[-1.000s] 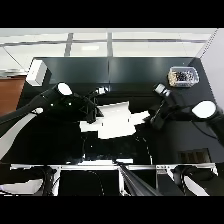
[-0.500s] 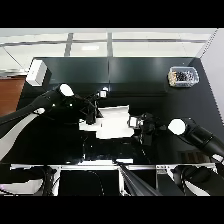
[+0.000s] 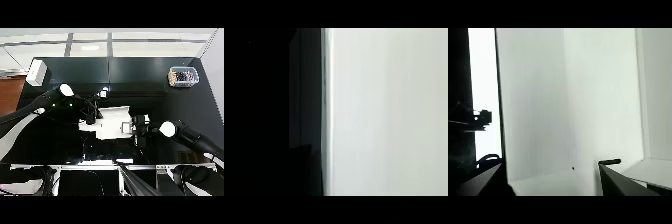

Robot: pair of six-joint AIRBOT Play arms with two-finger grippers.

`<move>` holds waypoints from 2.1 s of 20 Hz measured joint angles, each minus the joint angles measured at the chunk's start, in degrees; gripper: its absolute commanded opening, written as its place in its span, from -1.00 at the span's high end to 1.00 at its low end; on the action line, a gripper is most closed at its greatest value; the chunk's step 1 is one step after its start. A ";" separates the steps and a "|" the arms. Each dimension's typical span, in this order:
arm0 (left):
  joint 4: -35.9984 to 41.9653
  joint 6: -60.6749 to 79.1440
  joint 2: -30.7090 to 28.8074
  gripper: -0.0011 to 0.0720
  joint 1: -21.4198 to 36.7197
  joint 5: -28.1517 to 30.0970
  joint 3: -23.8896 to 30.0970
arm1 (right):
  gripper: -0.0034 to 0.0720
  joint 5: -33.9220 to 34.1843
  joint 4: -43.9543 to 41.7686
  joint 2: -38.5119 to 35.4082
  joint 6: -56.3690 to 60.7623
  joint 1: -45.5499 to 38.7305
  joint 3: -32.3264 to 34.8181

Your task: Fold the box and place the chain.

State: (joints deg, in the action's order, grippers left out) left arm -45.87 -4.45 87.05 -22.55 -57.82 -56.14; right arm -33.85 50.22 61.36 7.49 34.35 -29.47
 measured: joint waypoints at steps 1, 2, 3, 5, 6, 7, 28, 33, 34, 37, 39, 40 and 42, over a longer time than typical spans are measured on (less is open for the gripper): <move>0.00 0.00 0.00 0.90 0.00 -0.17 0.00 | -0.96 0.55 0.02 0.17 -0.04 -0.02 -0.63; 0.00 0.00 0.00 0.90 0.00 -0.28 0.00 | -0.96 0.94 0.09 0.28 -0.20 -0.31 -1.46; 0.00 0.00 0.00 0.90 0.00 -0.57 0.00 | -0.96 0.96 0.09 0.35 -0.24 -0.83 -2.34; 0.07 0.00 0.00 0.90 0.00 -1.01 0.00 | -0.96 -0.17 0.02 0.48 -0.42 -2.43 -4.13; 0.07 0.00 0.00 0.90 0.00 -1.22 0.00 | -0.96 -0.70 -0.55 0.52 -0.48 -3.30 -4.76; 0.09 0.00 0.00 0.90 0.00 -1.31 0.00 | -0.96 -1.40 -1.25 0.52 -0.92 -4.31 -5.22; -5.16 2.71 -0.09 0.90 -4.33 -2.40 -4.37 | -0.96 -7.04 -9.99 1.86 -5.42 -12.02 -6.10; -6.38 2.69 -0.07 0.90 -4.85 -2.29 -4.55 | -0.96 -9.42 -15.78 5.05 -11.43 -13.73 -5.77; -6.43 2.69 -0.07 0.90 -4.90 -2.29 -4.55 | -0.96 -9.77 -16.92 5.64 -13.33 -13.84 -5.62; -6.56 2.60 -0.07 0.90 -4.92 -2.32 -4.55 | -0.96 -10.38 -19.26 7.39 -18.32 -14.08 -5.03; -6.58 2.58 -0.07 0.90 -4.92 -2.34 -4.55 | -0.96 -10.64 -20.06 8.41 -20.37 -14.16 -4.74; -6.58 2.58 -0.07 0.90 -4.92 -2.34 -4.55 | -0.96 -10.62 -20.20 8.87 -21.09 -14.19 -4.68; -6.60 2.58 -0.07 0.90 -4.96 -2.40 -4.55 | -0.96 -10.64 -20.41 9.53 -22.40 -14.23 -4.52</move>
State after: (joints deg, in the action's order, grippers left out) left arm -52.47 -1.87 86.98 -27.51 -60.23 -60.69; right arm -44.49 29.80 70.89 -14.92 20.12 -34.00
